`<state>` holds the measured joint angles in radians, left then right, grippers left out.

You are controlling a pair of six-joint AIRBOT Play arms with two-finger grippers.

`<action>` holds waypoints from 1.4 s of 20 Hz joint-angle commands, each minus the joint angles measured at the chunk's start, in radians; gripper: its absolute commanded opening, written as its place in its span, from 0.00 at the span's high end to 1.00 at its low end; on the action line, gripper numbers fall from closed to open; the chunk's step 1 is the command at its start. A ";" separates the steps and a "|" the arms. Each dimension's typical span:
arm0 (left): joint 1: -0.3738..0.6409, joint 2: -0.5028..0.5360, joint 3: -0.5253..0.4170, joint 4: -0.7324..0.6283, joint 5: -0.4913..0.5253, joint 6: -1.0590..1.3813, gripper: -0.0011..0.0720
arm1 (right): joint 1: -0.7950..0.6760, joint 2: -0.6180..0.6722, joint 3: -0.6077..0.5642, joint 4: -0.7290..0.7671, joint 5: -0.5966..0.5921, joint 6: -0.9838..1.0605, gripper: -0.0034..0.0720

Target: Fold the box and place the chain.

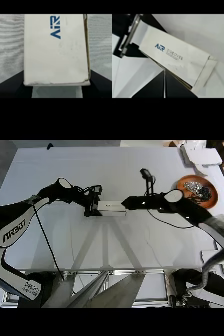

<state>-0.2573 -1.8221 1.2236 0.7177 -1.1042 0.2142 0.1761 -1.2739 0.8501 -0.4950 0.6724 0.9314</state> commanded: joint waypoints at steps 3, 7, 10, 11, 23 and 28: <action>0.000 0.000 0.000 0.001 0.001 0.002 0.61 | -0.138 0.275 0.000 -0.173 0.225 0.003 0.94; 0.000 0.000 0.000 0.001 0.001 0.002 0.61 | -0.243 0.458 0.000 -0.385 0.484 0.013 0.94; 0.000 0.001 0.000 0.001 0.001 0.002 0.61 | -0.274 0.551 0.000 -0.509 0.620 0.013 0.94; 0.000 0.000 0.000 0.001 0.001 0.002 0.61 | -0.274 0.576 0.000 -0.544 0.647 0.014 0.94; 0.000 0.000 0.000 0.001 0.001 0.001 0.61 | -0.274 0.614 -0.001 -0.940 0.478 0.423 0.94; 0.000 0.001 0.000 -0.002 -0.021 -0.017 0.96 | -0.274 0.601 -0.001 -0.967 0.369 0.434 0.94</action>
<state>-0.2573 -1.8221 1.2240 0.7177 -1.1084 0.2115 -0.0975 -0.6666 0.8497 -1.4162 1.1156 1.3197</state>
